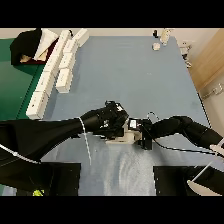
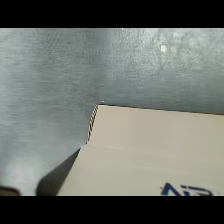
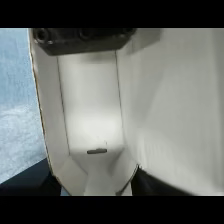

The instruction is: Fold the box.

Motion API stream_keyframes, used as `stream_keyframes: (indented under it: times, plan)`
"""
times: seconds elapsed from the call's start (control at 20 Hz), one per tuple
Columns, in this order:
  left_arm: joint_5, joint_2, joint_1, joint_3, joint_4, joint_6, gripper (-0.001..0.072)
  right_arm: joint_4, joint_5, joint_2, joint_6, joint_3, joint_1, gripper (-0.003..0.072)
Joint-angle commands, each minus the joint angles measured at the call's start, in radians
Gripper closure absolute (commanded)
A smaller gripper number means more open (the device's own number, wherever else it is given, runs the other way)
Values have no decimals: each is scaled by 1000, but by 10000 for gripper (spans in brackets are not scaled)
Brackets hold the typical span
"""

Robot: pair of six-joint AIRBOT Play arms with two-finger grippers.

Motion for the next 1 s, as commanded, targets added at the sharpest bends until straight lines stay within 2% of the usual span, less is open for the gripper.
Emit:
stream_keyframes:
  times: [0.0,0.1,0.5,0.55,0.6,0.65,0.7,0.75,0.95]
  plan:
    - [0,1,0,2,5,6,161,-4,1,0,0,0,-1,147]
    - [1,1,0,2,5,5,189,-4,1,0,0,0,-1,147]
    - [87,0,1,2,13,-6,191,-4,1,0,0,0,-1,147]
    - [85,0,0,2,23,-11,261,-4,1,0,0,0,-1,147]
    - [86,0,0,2,26,-9,484,-4,1,0,0,0,-1,147]
    - [89,0,0,2,33,-9,545,-4,1,0,0,0,-1,147]
    - [90,0,0,2,40,-10,546,-3,1,0,0,0,-1,147]
    - [89,0,0,2,42,-8,678,-4,1,0,0,0,-1,147]
    - [88,0,0,2,50,-1,694,-4,1,0,0,0,-1,147]
